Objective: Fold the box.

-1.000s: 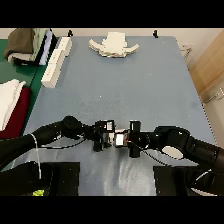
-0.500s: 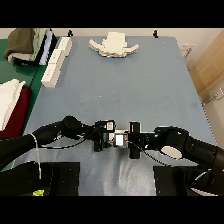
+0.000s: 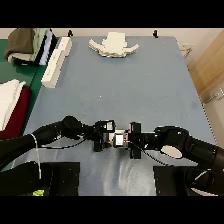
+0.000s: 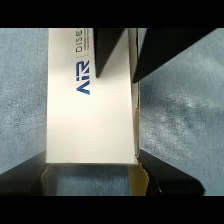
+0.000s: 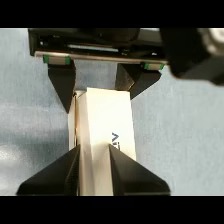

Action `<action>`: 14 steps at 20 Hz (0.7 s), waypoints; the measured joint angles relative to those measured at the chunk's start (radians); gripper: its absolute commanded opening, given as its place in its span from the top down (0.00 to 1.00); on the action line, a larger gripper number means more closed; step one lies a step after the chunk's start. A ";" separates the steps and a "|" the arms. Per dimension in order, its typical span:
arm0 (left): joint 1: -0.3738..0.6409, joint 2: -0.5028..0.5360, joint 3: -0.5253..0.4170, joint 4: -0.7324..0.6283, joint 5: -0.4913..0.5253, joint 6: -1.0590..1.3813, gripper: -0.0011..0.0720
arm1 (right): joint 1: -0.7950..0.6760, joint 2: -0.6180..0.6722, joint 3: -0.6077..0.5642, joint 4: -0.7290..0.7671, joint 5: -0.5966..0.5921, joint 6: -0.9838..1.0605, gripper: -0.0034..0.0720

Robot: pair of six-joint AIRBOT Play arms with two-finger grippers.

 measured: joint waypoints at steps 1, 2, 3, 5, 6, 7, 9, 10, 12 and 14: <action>0.000 0.000 0.000 0.001 -0.001 0.000 0.35 | -0.001 0.003 0.002 -0.003 0.003 0.000 0.55; 0.000 0.000 0.000 0.001 -0.002 0.000 0.35 | -0.002 0.009 0.006 -0.002 0.003 0.000 0.55; 0.000 0.000 0.000 0.001 -0.002 0.001 0.35 | -0.001 0.017 0.010 0.000 -0.001 0.000 0.55; 0.000 0.000 0.000 0.001 -0.001 0.000 0.35 | -0.001 0.037 0.014 0.001 -0.004 0.000 0.55; 0.000 0.000 0.000 0.001 0.000 0.000 0.35 | -0.001 0.047 0.016 0.002 -0.005 0.000 0.55; 0.000 0.000 0.000 0.000 0.000 0.000 0.35 | -0.001 0.056 0.017 0.004 -0.005 0.001 0.55; -0.001 0.000 0.000 0.000 0.001 0.000 0.35 | -0.001 0.071 0.018 0.004 -0.005 0.008 0.55; -0.001 0.000 0.000 0.000 0.001 0.000 0.35 | -0.001 0.075 0.019 0.005 -0.004 0.013 0.56; -0.001 0.000 0.000 0.000 0.002 0.000 0.35 | -0.001 0.082 0.019 0.005 0.004 0.039 0.78; -0.001 0.000 0.000 -0.001 0.002 0.000 0.35 | -0.001 0.095 0.019 0.024 0.023 0.109 0.95</action>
